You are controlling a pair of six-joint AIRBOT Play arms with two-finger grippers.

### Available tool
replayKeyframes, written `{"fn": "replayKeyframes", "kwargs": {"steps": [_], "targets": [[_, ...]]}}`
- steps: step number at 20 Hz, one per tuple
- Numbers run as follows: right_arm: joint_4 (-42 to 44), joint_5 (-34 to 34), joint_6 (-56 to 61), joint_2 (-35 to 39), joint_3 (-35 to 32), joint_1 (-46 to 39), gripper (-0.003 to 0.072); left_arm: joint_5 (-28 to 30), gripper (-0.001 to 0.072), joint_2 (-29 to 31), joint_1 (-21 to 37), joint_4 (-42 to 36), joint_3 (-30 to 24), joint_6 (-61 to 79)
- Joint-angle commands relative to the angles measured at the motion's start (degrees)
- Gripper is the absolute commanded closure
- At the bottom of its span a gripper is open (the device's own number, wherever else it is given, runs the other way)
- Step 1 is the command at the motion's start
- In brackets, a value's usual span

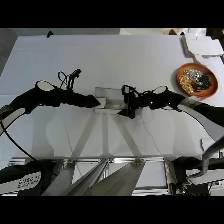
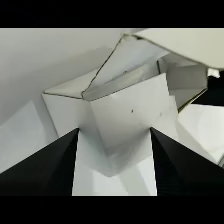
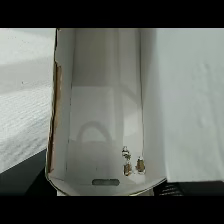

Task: Fold the box and place the chain.

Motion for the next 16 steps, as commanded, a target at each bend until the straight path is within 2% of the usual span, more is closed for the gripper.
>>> {"fn": "replayKeyframes", "kwargs": {"steps": [1, 11, 16], "targets": [[0.15, 0.04, 0.02, -0.02, 0.04, 0.0, 0.017, 1.38, 0.0212, -0.46, -0.68, 4.11, 0.02, -0.24], [0.15, 0.04, 0.02, -0.02, 0.04, 0.0, 0.017, 7.15, 0.0199, -0.46, -1.2, 4.42, 0.02, -0.72], [0.15, 0.04, 0.0, -0.02, 0.04, 0.0, 0.017, 7.45, 0.0198, -0.39, -2.47, 5.99, 0.15, -2.58]]}}
